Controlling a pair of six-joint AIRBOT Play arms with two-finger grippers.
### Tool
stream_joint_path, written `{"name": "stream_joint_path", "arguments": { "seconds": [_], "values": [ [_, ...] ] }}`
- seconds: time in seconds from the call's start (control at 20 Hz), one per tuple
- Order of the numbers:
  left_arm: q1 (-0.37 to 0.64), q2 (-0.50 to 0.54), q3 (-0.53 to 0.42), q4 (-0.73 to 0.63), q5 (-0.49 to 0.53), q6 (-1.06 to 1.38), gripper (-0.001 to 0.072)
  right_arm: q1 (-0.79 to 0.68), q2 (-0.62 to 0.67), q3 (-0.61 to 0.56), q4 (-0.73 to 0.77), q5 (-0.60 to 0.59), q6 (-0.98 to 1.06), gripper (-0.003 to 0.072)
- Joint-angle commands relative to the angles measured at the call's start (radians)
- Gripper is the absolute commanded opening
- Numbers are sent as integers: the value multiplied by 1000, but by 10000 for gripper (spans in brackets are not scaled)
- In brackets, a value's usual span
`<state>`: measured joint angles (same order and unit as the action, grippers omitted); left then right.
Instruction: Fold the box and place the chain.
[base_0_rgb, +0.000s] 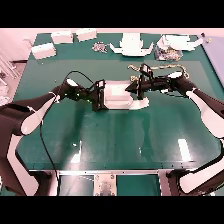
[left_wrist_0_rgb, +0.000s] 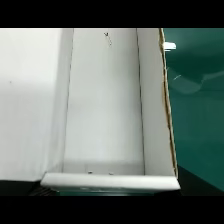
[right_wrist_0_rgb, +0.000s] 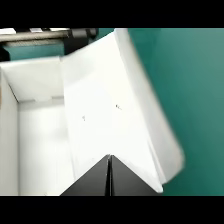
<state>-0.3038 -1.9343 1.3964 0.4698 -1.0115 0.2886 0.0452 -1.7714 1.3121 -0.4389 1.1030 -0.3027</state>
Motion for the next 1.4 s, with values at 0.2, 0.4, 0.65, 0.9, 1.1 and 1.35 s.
{"name": "stream_joint_path", "arguments": {
  "seconds": [0.2, 0.4, 0.65, 0.9, 1.1, 1.35],
  "values": [
    [-1, 1, 0, -4, 0, 0, 469, 1, -16, 1, -75, -84, -103, 9],
    [-1, 1, 0, -4, 0, 0, 469, 1, -12, 2, -71, -84, -103, 8],
    [-1, 1, 0, -4, 0, 0, 469, -8, 88, -4, -78, -109, -48, 4],
    [-1, 1, 0, -4, 0, 0, 469, -18, 323, -157, -196, -212, 29, 7],
    [-1, 1, 0, -4, 0, 0, 469, -64, 368, -289, -202, -157, -18, 337],
    [-1, 1, 0, -5, 0, 0, 469, -70, 331, -349, -175, -133, -170, 523]
  ]
}}
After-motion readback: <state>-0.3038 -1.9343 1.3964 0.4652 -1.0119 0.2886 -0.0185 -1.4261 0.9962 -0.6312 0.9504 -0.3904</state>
